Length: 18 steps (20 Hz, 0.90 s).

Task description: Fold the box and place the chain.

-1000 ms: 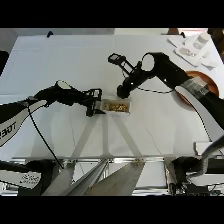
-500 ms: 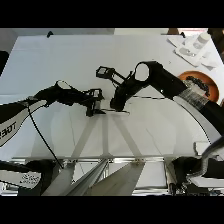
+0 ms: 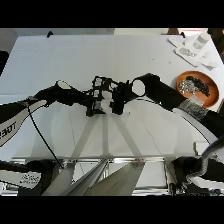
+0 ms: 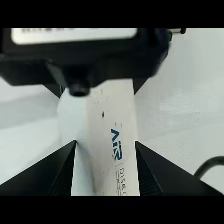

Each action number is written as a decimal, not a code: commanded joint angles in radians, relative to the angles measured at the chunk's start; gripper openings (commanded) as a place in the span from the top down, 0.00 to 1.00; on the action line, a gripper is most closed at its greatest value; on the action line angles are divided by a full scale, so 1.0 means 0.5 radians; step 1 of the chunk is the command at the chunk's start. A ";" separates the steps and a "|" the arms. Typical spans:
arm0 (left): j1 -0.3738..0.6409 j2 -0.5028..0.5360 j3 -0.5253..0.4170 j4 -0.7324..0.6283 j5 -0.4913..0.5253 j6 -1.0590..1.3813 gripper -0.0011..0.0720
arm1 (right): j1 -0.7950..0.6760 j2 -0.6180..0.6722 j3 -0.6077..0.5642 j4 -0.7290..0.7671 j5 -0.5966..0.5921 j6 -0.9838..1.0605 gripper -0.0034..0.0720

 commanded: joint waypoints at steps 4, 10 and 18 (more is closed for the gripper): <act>0.000 0.001 0.000 0.001 0.000 0.002 0.63 | 0.014 0.005 -0.017 -0.092 -0.073 0.014 0.42; 0.000 0.001 0.000 0.001 0.000 0.002 0.63 | 0.054 0.005 -0.108 -0.079 -0.115 0.022 0.54; 0.000 0.001 0.000 0.001 0.000 0.002 0.63 | 0.080 0.040 -0.204 -0.079 -0.176 0.022 0.39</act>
